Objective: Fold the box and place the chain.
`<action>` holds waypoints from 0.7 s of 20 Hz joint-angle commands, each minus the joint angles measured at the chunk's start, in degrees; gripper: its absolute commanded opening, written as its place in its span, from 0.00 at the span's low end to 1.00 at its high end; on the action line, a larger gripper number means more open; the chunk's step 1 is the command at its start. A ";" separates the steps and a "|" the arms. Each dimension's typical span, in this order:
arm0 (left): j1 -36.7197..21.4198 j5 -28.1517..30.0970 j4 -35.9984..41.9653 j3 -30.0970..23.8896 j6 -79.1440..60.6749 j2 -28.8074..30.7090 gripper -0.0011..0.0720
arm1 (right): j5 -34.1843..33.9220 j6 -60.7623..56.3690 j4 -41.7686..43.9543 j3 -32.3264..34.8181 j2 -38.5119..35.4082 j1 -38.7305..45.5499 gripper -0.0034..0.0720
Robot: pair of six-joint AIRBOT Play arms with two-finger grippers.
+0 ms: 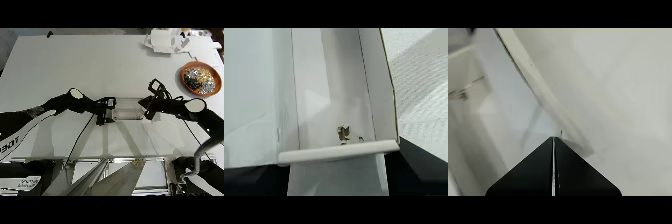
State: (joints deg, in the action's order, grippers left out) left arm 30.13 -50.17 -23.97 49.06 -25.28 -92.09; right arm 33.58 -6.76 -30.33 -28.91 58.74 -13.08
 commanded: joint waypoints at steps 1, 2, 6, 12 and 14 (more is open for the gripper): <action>-0.02 0.02 -0.04 -0.02 -0.02 0.04 0.36 | -8.68 -5.51 2.10 -0.04 6.75 -0.42 0.07; -0.02 0.02 -0.04 -0.02 -0.04 0.02 0.36 | -8.22 -5.51 2.10 -0.04 7.91 -0.42 0.07; -0.02 0.02 -0.04 -0.02 -0.04 0.02 0.36 | -4.57 -5.44 2.12 -0.07 8.13 -0.42 0.07; -0.02 0.00 -0.04 -0.02 -0.04 0.02 0.36 | -2.01 -5.42 -4.68 -0.07 -3.19 -0.35 0.07; -0.02 0.00 -0.04 -0.02 -0.02 0.02 0.36 | 1.44 -5.40 -13.75 -0.07 -7.93 -0.37 0.06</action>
State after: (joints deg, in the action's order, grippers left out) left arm 30.11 -50.22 -24.21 49.06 -25.39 -92.09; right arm 31.48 -12.05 -34.35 -28.93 56.60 -13.43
